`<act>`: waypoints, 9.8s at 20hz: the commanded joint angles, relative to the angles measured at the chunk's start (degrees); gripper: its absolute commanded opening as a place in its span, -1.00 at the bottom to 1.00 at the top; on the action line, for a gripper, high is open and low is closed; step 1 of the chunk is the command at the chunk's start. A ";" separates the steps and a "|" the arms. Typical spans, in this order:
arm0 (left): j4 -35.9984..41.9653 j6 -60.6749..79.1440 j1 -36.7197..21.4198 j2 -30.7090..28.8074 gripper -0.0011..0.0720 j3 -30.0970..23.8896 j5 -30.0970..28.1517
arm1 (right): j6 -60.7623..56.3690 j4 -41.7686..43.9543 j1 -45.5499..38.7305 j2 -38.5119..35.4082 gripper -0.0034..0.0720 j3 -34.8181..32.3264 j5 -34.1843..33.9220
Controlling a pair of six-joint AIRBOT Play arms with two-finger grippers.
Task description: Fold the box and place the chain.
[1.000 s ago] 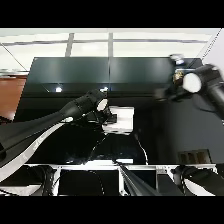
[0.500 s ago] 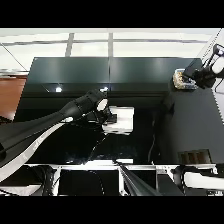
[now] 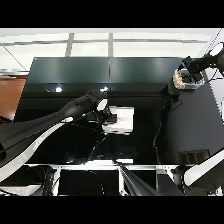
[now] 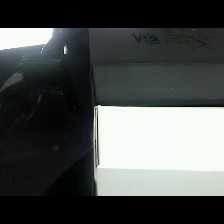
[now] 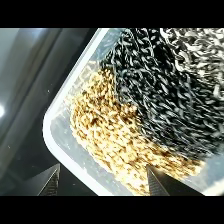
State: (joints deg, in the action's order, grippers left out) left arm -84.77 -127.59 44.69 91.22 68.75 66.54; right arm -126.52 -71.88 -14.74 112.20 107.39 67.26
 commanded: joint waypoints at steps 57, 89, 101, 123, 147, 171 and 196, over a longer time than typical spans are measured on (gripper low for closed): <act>-0.02 0.02 -0.07 0.02 -0.90 0.00 0.00 | 32.76 4.63 -1.44 -29.79 -0.88 8.31 4.22; -0.02 0.04 -0.07 0.04 -0.90 0.00 0.02 | 49.07 33.99 26.80 -51.36 -0.89 -13.46 24.02; -0.02 0.04 -0.07 0.04 -0.90 0.00 0.02 | 50.56 31.08 30.29 -51.36 -0.89 -43.52 8.59; -0.02 0.04 -0.07 0.04 -0.90 0.00 0.09 | 88.96 17.84 26.16 -59.54 1.00 -79.87 -14.58; -0.02 0.04 -0.07 0.04 -0.90 0.00 0.17 | 113.22 29.33 37.62 -46.93 0.15 -82.20 -37.55; -0.02 0.04 -0.07 0.04 -0.90 0.00 0.11 | 73.75 43.19 28.50 -67.60 -0.87 -55.06 -8.26; -0.24 -0.26 -0.24 0.44 -0.89 0.00 0.68 | 62.95 14.03 8.09 -59.52 -0.17 -63.87 -4.57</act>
State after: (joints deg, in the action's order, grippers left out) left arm -84.88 -127.57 44.49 91.59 68.75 66.67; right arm -62.81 -57.17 -4.78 52.77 43.46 64.34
